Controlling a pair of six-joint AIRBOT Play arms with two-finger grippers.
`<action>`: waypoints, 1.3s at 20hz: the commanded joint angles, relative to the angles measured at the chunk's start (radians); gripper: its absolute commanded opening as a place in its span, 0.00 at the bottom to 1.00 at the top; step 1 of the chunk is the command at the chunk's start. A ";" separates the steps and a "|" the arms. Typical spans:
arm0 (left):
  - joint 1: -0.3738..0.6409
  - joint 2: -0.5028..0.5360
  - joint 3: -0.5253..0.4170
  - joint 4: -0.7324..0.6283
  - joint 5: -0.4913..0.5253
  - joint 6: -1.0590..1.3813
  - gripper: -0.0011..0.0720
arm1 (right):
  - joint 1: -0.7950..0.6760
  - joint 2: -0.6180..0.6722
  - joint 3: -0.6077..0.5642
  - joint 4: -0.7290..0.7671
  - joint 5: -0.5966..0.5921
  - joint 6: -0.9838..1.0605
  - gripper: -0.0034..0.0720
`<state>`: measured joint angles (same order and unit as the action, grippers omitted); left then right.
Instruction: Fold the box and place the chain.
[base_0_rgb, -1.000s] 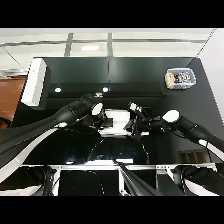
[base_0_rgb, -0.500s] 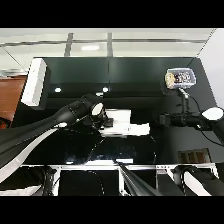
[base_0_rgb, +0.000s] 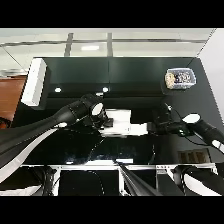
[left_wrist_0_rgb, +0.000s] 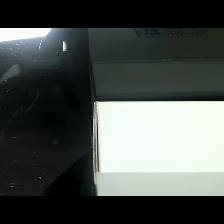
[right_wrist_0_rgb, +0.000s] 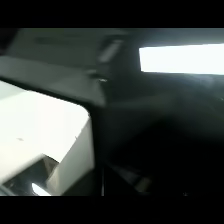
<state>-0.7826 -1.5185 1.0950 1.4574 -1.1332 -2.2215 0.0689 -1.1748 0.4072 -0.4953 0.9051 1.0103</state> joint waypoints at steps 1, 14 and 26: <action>0.000 0.001 0.001 0.000 -0.001 0.000 0.05 | 0.089 -0.057 0.069 0.104 -0.004 -0.119 0.23; 0.000 0.000 0.001 0.000 -0.001 0.000 0.05 | 0.165 -0.056 0.173 0.072 0.117 -0.008 0.68; 0.000 0.000 0.001 0.000 0.000 -0.001 0.05 | 0.548 -0.057 0.438 -0.663 0.025 0.882 0.52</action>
